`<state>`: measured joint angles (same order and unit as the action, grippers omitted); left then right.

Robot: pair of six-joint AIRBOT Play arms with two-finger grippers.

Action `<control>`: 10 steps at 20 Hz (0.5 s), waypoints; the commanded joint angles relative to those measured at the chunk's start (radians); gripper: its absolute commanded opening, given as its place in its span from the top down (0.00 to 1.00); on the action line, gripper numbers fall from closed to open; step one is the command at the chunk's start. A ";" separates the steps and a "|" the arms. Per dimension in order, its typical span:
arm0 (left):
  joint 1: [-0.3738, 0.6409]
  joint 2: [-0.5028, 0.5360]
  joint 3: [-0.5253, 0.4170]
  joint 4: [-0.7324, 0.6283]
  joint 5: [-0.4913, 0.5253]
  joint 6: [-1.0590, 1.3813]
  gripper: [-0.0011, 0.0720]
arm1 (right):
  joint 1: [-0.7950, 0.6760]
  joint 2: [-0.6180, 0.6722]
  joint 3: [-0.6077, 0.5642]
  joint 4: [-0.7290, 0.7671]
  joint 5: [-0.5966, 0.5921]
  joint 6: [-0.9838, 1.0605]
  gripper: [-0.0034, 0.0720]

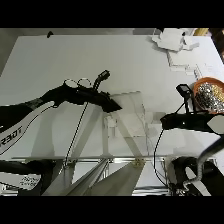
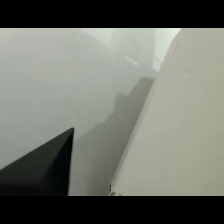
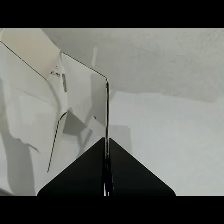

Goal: Fold the box and place the chain.

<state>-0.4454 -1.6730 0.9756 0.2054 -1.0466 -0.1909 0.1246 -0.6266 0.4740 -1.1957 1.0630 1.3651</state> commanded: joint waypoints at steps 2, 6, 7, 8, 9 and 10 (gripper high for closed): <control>0.001 -0.040 0.006 -0.033 -0.099 0.075 0.56 | 0.001 0.001 0.000 0.000 0.003 0.000 0.93; 0.001 -0.039 0.006 -0.005 -0.120 0.128 0.81 | 0.001 0.001 0.000 0.000 0.011 0.000 0.93; 0.001 -0.039 0.006 -0.005 -0.122 0.164 0.86 | 0.001 0.001 0.000 0.000 0.017 0.000 0.93; 0.001 -0.039 0.006 -0.005 -0.121 0.200 0.98 | 0.001 0.001 0.000 0.001 0.019 0.000 0.93; 0.001 -0.037 0.006 -0.005 -0.121 0.240 0.97 | 0.001 0.001 0.000 0.004 0.020 0.000 0.93; 0.001 -0.034 0.006 -0.005 -0.122 0.273 0.97 | 0.001 0.001 0.001 0.008 0.020 0.000 0.89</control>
<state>-0.4450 -1.7096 0.9806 0.1963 -1.1606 -0.0216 0.1249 -0.6266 0.4740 -1.1927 1.0752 1.3659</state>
